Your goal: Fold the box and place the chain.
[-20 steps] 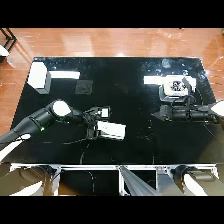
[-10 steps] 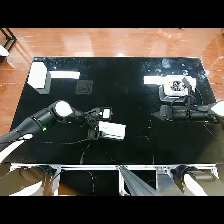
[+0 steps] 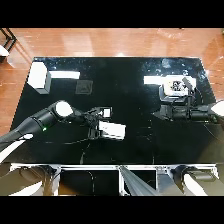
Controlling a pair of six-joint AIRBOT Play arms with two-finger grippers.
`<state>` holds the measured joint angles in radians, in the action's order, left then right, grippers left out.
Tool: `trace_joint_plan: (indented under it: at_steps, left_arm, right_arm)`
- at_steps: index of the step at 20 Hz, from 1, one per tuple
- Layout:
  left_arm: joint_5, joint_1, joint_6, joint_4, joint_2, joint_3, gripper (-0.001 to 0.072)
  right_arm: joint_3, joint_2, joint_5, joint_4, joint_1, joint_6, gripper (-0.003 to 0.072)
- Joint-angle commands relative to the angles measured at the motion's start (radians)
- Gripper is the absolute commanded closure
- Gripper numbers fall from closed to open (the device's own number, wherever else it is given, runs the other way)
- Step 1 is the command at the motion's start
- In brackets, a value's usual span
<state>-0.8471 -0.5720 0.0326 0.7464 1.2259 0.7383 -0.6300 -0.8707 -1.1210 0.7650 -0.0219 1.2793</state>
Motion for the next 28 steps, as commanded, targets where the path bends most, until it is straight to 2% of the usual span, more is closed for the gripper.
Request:
trace_joint_plan:
  at_steps: [1, 19, 20, 22, 25, 28]
  left_arm:
    - [0.0, 0.0, -0.001, 0.001, 0.003, 0.001, 0.007]
    - [0.0, 0.0, 0.001, 0.005, 0.018, 0.001, 0.0094]
    - [-0.006, -0.001, 0.001, 0.014, 0.018, 0.001, 0.0112]
    - [-0.02, -0.001, 0.033, 0.063, 0.018, 0.001, 0.0216]
    - [-0.021, 0.0, 0.15, 0.132, 0.018, 0.001, 0.0216]
    - [-0.026, 0.0, 0.19, 0.143, 0.015, 0.002, 0.0216]
  right_arm:
    - [0.003, 0.0, 0.001, 0.001, 0.0, 0.0, 0.0666]
    - [0.007, 0.0, 0.007, 0.016, 0.0, 0.0, 0.0666]
    - [0.007, 0.0, 0.007, 0.016, 0.0, 0.0, 0.0666]
    - [0.007, 0.0, 0.007, 0.016, 0.0, 0.0, 0.0666]
    - [0.007, 0.0, 0.009, 0.016, 0.0, 0.0, 0.0666]
    - [0.007, 0.0, 0.01, 0.016, 0.0, 0.0, 0.0666]
